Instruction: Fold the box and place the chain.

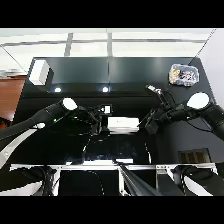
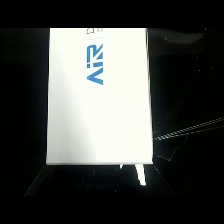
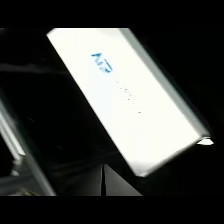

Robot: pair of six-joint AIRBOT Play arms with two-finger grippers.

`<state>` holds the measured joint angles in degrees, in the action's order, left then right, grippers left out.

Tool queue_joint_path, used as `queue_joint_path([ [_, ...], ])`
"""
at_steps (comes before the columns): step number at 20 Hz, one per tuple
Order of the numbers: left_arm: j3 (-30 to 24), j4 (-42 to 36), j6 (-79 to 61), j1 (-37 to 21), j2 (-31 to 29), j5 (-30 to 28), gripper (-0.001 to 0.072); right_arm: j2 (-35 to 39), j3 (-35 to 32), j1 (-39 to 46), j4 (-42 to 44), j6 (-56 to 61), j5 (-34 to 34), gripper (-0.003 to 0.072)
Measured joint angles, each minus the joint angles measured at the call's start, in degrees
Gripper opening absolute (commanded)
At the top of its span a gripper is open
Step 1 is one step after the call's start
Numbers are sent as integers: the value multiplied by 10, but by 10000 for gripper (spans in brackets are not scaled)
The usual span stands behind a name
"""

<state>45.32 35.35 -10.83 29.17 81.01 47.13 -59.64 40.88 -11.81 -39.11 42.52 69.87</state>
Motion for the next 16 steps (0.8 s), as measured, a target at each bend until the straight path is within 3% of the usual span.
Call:
queue_joint_path([
  [4, 0, 0, -1, 0, 0, 0, 460, -18, -26, 2, 138, 35, -14, 7],
  [7, 0, 0, -1, 0, 0, 0, 460, -40, -33, -9, 179, 68, -52, 12],
  [16, 0, 0, -1, 0, 0, 0, 461, -112, -36, -30, 113, 131, -104, 12],
])
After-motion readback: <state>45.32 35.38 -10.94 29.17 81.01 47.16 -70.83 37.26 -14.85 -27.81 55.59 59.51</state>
